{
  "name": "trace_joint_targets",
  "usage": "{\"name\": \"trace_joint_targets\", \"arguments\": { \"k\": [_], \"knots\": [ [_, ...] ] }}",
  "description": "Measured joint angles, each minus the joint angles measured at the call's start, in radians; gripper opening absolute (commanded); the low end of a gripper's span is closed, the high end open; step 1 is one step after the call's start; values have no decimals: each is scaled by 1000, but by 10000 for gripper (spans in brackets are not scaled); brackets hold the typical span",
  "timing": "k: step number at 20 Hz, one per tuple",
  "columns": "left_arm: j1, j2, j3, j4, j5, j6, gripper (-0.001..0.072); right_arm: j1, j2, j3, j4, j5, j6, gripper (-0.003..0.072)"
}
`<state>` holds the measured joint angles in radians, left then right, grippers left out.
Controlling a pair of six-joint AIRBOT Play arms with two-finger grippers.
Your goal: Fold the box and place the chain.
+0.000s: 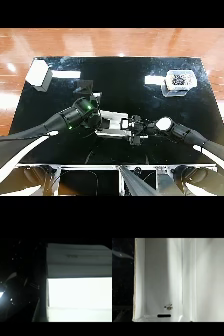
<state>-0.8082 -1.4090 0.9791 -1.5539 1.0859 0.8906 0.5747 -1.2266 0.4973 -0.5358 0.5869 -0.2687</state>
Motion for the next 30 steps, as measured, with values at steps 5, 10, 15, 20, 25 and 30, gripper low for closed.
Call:
{"name": "trace_joint_targets", "arguments": {
  "k": [5, 10, 15, 20, 25, 30],
  "knots": [
    [-3, -4, 3, 0, 3, -4, 355, 0, 0, 0, 0, 0, 0, 490],
    [-3, -18, 3, -6, 5, -7, 355, 0, 0, 0, 0, 0, 0, 491],
    [-3, -31, 3, -10, 6, -8, 355, 0, 0, 0, 0, 0, 0, 491],
    [-3, -43, 4, -11, 6, -8, 355, 0, 0, 0, 0, 0, 0, 491],
    [-3, -51, 5, -18, 6, -8, 335, 0, 0, 0, 0, 0, 0, 491],
    [-3, -53, 5, -26, 5, -8, 238, 0, 0, 0, 1, 0, 0, 491]
  ]
}}
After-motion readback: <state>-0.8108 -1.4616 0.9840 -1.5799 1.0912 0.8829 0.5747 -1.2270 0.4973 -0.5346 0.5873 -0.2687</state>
